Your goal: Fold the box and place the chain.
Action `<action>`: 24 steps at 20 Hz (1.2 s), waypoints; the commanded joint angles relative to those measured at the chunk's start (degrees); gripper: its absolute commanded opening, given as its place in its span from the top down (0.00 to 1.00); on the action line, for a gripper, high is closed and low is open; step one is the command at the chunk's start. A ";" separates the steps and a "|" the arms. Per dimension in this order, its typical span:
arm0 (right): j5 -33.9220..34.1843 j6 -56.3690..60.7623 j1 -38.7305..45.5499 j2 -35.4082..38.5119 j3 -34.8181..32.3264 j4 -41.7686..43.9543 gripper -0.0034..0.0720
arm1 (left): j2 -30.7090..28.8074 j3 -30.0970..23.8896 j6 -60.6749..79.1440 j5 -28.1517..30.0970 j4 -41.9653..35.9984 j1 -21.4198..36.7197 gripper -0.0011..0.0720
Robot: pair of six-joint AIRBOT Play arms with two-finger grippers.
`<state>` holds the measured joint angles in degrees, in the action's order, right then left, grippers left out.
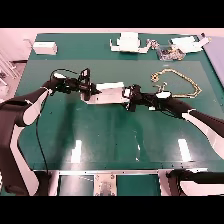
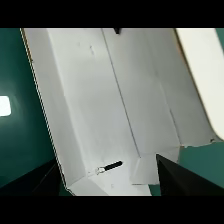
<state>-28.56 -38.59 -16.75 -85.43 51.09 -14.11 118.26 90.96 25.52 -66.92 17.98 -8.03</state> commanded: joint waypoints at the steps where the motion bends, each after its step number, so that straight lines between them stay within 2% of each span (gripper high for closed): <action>1: 0.50 0.00 0.61 0.00 1.70 0.59 0.06 | -0.04 -0.02 0.00 0.00 0.04 -0.02 0.96; 7: -4.63 1.79 3.91 -3.91 5.49 1.44 0.06 | -0.04 -0.02 -0.02 -0.13 0.09 -0.02 0.96; 9: -10.27 5.35 6.25 -5.20 7.69 1.22 0.06 | -0.04 -0.02 0.00 -0.13 0.11 -0.02 0.96; 14: -18.95 14.78 7.58 -9.25 13.75 -9.84 0.06 | -0.04 -0.02 -0.02 -0.15 0.13 -0.02 0.96; 24: -23.37 15.87 8.74 -13.57 19.23 -16.41 0.06 | -0.04 -0.02 -0.02 -0.13 0.52 -0.02 0.96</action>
